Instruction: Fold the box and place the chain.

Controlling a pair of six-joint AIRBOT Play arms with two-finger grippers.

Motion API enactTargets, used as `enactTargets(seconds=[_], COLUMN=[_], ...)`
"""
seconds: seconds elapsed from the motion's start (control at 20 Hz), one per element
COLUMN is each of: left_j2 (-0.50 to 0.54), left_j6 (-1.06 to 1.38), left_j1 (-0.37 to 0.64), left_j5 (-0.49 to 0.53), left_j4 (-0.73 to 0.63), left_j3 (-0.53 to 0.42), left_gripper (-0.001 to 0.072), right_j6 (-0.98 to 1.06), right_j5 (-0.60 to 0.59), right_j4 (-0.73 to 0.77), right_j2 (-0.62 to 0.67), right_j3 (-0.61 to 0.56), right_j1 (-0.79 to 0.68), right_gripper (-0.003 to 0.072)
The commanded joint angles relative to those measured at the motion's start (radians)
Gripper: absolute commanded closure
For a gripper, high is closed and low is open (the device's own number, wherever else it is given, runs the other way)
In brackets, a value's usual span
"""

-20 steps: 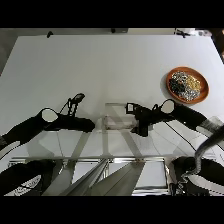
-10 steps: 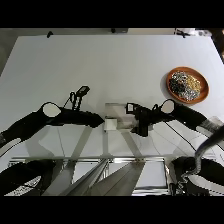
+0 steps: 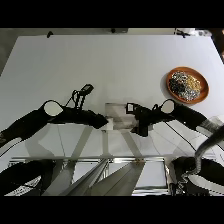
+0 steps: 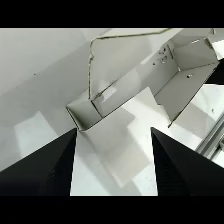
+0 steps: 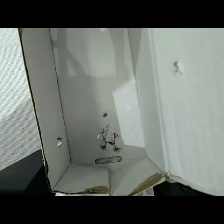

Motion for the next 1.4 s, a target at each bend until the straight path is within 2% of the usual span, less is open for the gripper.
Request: enactTargets(seconds=[0.0,0.2,0.6,0.85,1.35], left_j2=[0.000,0.000,-0.048,-0.049,-0.077], left_j6=[-0.064,-0.139,-0.304,-0.368,-0.417], left_j1=[-0.002,-0.016,-0.088,-0.089,-0.112], left_j5=[-0.005,-0.041,0.054,0.056,0.072], left_j4=[0.056,0.079,0.086,0.086,0.048], left_j3=[0.002,0.002,0.003,0.040,0.050], left_gripper=[0.0193,0.0194,0.0194,0.0194,0.0197], right_j6=[0.000,0.000,0.000,0.000,0.000], right_j5=[0.000,0.000,0.000,0.000,0.000], right_j4=[0.000,0.000,0.000,0.000,0.000], right_j2=[0.001,0.001,0.001,0.001,0.001], right_j3=[0.000,0.000,0.000,0.000,0.000], right_j1=[0.000,0.000,0.000,0.000,0.000], right_gripper=[0.0173,0.0173,0.0173,0.0173,0.0173])
